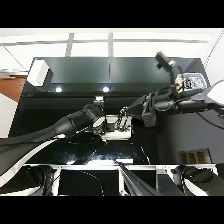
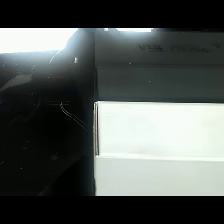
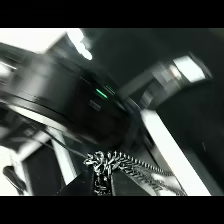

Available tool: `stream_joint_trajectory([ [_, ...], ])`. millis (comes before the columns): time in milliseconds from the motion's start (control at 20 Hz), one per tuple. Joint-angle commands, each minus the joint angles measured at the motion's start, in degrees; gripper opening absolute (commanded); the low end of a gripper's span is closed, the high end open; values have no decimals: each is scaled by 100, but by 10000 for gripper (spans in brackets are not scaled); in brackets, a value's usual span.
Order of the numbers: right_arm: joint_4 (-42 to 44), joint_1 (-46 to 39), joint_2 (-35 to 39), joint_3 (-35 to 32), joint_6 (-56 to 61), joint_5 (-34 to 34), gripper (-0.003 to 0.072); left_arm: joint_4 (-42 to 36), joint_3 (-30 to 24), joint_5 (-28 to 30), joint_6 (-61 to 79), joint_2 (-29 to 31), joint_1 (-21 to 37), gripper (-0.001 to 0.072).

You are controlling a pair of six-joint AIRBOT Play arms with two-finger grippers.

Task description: Fold the box and place the chain.

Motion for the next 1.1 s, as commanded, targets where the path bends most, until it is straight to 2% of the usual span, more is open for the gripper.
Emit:
stream_joint_trajectory([
  [0, -518, 44, -232, -472, 22, -319, 49, 0, 0, 4, 2, 0, 4, 30],
  [100, -619, 44, -262, -625, 22, -396, 49, 0, 0, 4, 2, 0, 4, 30],
  [150, -616, 46, -264, -647, 22, -310, 151, 0, 0, 4, 2, 0, 4, 30],
  [200, -623, 46, -260, -645, 24, -184, 344, -2, 0, 2, 2, 0, 4, 30],
  [350, -1217, -330, -227, -608, 20, 302, 595, 0, 0, 2, 2, 0, 4, 30],
  [500, -1980, -1217, -203, -695, -258, 632, 617, 0, 0, 2, 2, 0, 4, 30],
  [550, -2079, -1445, -205, -857, -442, 435, 617, 0, 0, 4, 2, 0, 4, 29],
  [650, -2063, -1641, -210, -1429, -831, -422, 619, 0, 0, 7, 2, 0, 4, 30],
  [700, -2013, -1587, -214, -1720, -1036, -931, 621, 2, 0, 7, 2, 0, 4, 30],
  [750, -1965, -1495, -221, -1941, -1338, -1279, 698, 0, 0, 7, 2, 0, 4, 29],
  [800, -1954, -1344, -221, -2116, -1759, -1572, 715, 0, 0, 7, 2, 0, 4, 30],
  [1050, -1665, -407, -326, -2682, -4485, -2175, 713, 2, 0, 9, 2, 0, 4, 30],
])
